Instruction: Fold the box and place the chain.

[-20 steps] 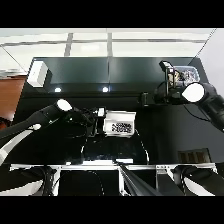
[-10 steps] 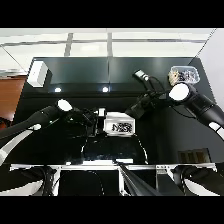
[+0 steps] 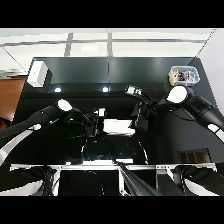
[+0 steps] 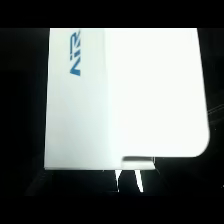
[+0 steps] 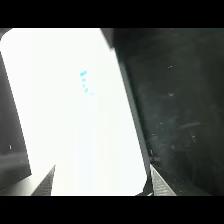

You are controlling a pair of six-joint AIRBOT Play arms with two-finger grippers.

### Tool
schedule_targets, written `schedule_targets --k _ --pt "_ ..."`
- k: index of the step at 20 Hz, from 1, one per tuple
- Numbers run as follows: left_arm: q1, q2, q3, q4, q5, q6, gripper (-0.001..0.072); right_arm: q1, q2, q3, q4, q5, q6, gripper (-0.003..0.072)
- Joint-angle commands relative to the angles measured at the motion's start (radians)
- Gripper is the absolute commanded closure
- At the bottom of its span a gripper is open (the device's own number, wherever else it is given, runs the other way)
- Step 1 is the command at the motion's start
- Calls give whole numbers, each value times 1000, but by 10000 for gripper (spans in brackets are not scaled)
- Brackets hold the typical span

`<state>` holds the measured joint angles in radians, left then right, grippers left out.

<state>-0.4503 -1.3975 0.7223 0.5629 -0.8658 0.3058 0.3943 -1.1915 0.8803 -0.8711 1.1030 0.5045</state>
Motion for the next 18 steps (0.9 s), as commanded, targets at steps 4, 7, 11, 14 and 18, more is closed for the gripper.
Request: schedule_targets --k 4,7,11,14,18 --pt "0 0 0 0 1 1 312 1 -1 -47 -1 -95 -113 -34" --pt "0 0 0 0 0 0 312 1 -2 -47 0 -92 -121 25" --pt "0 0 0 0 0 1 312 1 -2 -47 0 -58 -120 246" --pt "0 0 0 0 0 1 312 1 -2 -47 0 -49 -120 265" --pt "0 0 0 1 0 1 312 1 -2 -47 -1 -43 -120 264"
